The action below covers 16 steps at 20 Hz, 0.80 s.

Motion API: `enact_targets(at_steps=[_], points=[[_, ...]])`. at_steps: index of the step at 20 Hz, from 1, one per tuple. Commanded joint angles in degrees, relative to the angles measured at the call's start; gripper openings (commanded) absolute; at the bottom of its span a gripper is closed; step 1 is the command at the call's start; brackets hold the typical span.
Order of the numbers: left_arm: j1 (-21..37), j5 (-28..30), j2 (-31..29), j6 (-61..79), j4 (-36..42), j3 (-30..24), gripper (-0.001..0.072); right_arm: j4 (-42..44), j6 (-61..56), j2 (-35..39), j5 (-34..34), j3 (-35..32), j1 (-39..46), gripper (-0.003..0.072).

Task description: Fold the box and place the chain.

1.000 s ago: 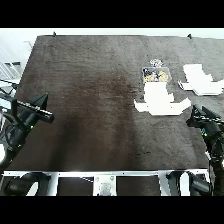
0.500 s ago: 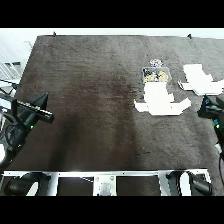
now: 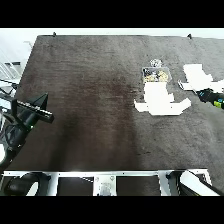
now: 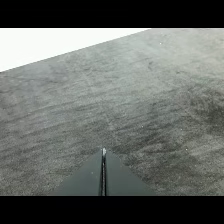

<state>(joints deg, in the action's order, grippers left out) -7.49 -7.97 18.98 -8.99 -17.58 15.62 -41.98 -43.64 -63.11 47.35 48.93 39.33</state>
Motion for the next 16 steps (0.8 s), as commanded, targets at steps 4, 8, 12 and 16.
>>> enact_targets(at_steps=[4,8,12,16], points=[[0.0,0.0,0.0,0.0,0.0,0.0,0.0019,-14.3,-9.9,-23.7,23.5,27.1,2.9,0.0621],[0.0,0.0,0.0,0.0,0.0,0.0,0.0019,-15.5,-11.8,-35.6,35.3,40.9,1.6,0.0621],[0.0,0.0,0.0,0.0,0.0,0.0,0.0019,-17.7,-11.9,-40.7,38.0,43.7,-2.0,0.0621],[0.0,0.0,0.0,0.0,0.0,0.0,0.0019,-21.9,-14.6,-43.0,37.5,43.7,-4.4,0.0621]])
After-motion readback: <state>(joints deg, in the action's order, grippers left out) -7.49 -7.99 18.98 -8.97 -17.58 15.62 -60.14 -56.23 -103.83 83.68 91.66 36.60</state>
